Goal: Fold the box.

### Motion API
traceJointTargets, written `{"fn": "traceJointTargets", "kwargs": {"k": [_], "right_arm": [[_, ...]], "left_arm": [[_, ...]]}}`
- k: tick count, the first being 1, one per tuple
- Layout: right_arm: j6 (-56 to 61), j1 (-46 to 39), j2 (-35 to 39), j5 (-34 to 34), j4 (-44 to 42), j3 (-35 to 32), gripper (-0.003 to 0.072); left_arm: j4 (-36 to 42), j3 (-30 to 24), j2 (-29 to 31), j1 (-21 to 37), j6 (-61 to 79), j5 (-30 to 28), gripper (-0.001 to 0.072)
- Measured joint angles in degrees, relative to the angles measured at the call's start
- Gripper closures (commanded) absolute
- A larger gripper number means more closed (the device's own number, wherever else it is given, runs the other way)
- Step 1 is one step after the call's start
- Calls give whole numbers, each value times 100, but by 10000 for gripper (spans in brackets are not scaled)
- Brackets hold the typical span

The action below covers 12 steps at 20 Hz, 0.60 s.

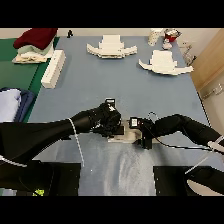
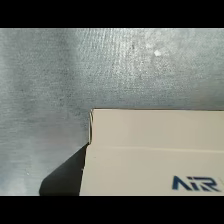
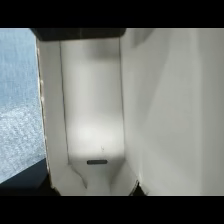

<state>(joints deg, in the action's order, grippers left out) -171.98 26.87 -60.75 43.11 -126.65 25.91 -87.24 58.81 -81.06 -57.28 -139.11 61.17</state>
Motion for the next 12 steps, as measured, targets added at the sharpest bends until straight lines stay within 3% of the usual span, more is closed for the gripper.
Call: {"fn": "traceJointTargets", "kwargs": {"k": [6, 8, 12], "right_arm": [[-2, -2, 0, 0, 0, 0, 204], [-2, -2, 0, 0, 0, 0, 204], [-11, -2, 0, 0, 0, 0, 205]], "left_arm": [[-74, -4, -4, -90, -22, -114, 689], [-79, -4, -7, -120, -42, -227, 380], [-37, -4, -7, -155, -44, -273, 385]]}}
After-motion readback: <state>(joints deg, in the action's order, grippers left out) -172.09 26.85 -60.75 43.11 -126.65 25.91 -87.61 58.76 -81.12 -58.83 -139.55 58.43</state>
